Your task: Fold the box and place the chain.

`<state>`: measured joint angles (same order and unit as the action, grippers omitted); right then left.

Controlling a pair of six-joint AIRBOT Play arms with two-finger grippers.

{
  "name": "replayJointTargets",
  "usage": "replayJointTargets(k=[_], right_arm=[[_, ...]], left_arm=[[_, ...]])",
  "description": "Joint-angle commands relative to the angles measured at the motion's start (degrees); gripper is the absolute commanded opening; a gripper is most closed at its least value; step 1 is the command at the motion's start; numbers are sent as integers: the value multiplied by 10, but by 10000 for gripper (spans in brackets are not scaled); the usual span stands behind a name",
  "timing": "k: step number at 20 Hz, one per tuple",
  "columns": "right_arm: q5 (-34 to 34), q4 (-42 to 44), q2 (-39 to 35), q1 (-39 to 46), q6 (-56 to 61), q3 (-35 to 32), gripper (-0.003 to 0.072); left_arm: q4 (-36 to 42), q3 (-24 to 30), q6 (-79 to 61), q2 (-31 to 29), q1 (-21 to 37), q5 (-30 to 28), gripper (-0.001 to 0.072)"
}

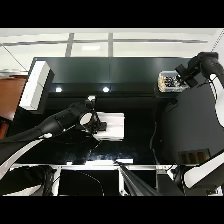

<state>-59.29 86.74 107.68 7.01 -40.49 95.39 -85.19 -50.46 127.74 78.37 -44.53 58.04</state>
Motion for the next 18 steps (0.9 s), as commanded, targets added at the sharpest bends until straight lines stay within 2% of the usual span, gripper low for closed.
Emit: replayJointTargets(k=[1, 6, 12, 14, 18], right_arm=[[-10, 21, 1, 0, -46, 1, 31], [-39, 22, -35, 0, -152, 5, 26], [-43, 32, -157, 1, -314, 6, 25], [-59, 39, -204, 1, -372, 21, 25], [-92, 53, -288, 1, -416, 81, 25]], left_arm=[[0, 0, 0, 0, 0, 1, 29], [0, 0, 0, 0, 0, 1, 30], [0, 0, -1, 0, 0, 2, 29], [0, 0, -2, 0, 0, 3, 29], [0, 0, -2, 0, 0, 3, 29]])
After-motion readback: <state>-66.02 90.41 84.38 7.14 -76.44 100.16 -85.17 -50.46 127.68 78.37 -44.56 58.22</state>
